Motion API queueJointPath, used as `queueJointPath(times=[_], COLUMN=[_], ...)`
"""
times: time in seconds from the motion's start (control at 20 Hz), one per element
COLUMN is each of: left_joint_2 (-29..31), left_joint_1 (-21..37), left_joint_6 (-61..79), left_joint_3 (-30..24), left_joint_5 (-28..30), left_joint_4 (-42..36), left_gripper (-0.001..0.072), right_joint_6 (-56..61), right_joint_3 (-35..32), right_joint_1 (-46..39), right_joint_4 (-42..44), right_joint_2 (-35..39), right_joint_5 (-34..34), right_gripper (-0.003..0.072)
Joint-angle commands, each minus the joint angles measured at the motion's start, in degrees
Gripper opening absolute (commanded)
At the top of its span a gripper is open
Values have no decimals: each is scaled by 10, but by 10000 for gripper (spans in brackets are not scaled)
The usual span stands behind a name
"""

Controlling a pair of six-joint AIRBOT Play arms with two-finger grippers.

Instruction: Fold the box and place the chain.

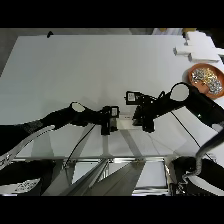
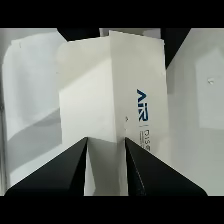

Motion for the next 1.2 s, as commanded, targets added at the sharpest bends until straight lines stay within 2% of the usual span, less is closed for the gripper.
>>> queueJointPath(times=[0.0, 0.2, 0.5, 0.9, 1.0, 1.15], left_joint_2=[0, 0, 0, 0, 0, 0], left_joint_1=[0, 0, 0, 0, 0, 0], left_joint_6=[0, 0, 0, 0, 0, 0], left_joint_3=[0, 0, 0, 0, 0, 0], left_joint_5=[0, 0, 0, 0, 0, 0], left_joint_4=[0, 0, 0, 0, 0, 0], left_gripper=[32, 32, 32, 32, 32, 32], right_joint_6=[0, -2, -19, -23, -23, -23], right_joint_3=[-2, -11, -70, -78, -78, -78], right_joint_1=[3, 3, 3, 3, 3, 3], right_joint_4=[-31, -41, 6, -31, -53, -58], right_joint_2=[20, 65, 69, 84, 84, 84], right_joint_5=[-41, -74, -49, -95, -101, -100], right_gripper=[272, 269, 258, 274, 264, 174])
